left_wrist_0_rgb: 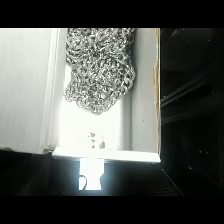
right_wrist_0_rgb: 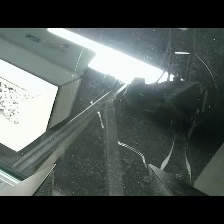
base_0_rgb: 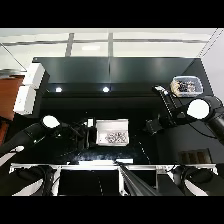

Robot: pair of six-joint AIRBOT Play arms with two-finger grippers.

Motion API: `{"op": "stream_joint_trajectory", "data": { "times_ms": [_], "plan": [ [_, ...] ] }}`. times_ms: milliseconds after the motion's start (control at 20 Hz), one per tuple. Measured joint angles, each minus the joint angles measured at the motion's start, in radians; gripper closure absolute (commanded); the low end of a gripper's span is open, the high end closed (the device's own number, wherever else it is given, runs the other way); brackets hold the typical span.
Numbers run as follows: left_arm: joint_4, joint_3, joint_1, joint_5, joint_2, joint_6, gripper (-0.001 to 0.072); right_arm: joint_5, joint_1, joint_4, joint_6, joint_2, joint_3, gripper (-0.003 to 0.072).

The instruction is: Fold the box and place the chain.

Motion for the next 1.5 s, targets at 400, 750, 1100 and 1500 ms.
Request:
{"op": "stream_joint_trajectory", "data": {
  "times_ms": [400,750,1100,1500],
  "plan": [
    [0.000,0.000,-0.003,0.007,0.000,0.024,0.0026,-0.042,0.000,0.000,0.000,0.000,0.000,-0.0019],
    [0.000,0.000,-0.003,0.005,-0.001,0.069,0.0031,-0.051,0.000,0.000,0.000,0.000,0.000,-0.0020],
    [-0.002,0.000,-0.003,0.007,-0.001,0.079,0.0238,-0.058,0.000,0.000,0.000,0.000,0.000,-0.0020],
    [-0.002,0.000,-0.003,0.016,-0.001,0.081,0.0360,-0.171,0.000,0.035,-0.012,-0.051,0.055,-0.0019]
  ]
}}
